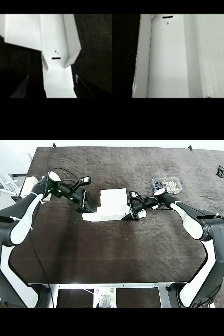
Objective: Fold the box and place the chain.
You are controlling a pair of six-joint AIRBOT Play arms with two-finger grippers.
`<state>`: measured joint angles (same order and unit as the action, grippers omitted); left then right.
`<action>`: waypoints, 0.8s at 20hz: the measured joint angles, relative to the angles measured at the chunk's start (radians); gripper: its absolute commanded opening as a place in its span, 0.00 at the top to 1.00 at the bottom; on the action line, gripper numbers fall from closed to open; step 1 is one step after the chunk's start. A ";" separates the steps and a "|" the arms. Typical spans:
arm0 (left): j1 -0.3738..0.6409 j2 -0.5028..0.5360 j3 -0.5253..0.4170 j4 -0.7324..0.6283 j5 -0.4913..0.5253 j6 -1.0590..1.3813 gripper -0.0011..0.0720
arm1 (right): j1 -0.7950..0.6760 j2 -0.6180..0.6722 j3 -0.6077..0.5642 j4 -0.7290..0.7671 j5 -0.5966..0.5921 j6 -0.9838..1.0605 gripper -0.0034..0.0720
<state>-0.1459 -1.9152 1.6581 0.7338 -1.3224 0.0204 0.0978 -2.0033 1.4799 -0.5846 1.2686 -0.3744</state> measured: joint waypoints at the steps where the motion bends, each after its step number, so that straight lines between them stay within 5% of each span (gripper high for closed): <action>1: -0.005 0.000 -0.012 0.005 0.018 -0.006 0.03 | 0.000 0.000 0.000 0.000 0.000 0.000 0.17; 16: -0.076 -0.002 -0.121 0.026 0.189 -0.019 0.03 | 0.000 0.000 0.000 0.000 0.000 0.000 0.17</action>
